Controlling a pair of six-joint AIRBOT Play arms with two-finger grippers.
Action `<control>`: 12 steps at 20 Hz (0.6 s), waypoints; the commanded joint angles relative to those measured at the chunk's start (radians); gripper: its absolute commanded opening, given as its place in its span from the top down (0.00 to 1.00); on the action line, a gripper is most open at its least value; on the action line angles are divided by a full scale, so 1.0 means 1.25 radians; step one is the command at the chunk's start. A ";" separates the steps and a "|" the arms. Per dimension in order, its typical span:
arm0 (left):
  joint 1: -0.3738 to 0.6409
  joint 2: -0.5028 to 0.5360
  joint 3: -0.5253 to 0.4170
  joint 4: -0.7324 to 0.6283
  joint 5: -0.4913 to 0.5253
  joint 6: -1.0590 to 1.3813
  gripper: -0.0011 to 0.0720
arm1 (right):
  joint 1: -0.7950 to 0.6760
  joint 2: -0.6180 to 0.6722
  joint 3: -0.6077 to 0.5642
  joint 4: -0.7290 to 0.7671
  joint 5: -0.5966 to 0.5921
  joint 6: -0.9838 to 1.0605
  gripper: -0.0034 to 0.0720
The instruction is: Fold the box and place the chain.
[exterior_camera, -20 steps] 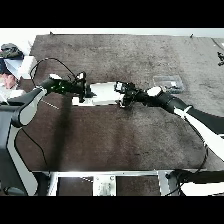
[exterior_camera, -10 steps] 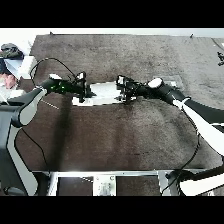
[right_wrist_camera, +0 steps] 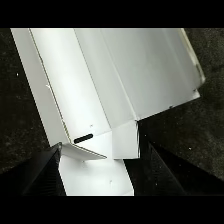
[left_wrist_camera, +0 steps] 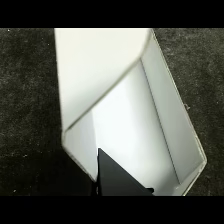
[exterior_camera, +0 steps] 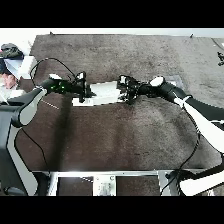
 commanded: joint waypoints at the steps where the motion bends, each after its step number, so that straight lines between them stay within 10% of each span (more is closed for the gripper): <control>1: -0.001 0.000 0.000 0.001 -0.001 0.000 0.97 | -0.011 -0.030 0.039 0.005 0.069 -0.005 0.16; 12: -0.001 0.000 0.000 0.001 -0.001 0.000 0.97 | -0.046 -0.129 0.175 0.019 0.241 0.014 0.16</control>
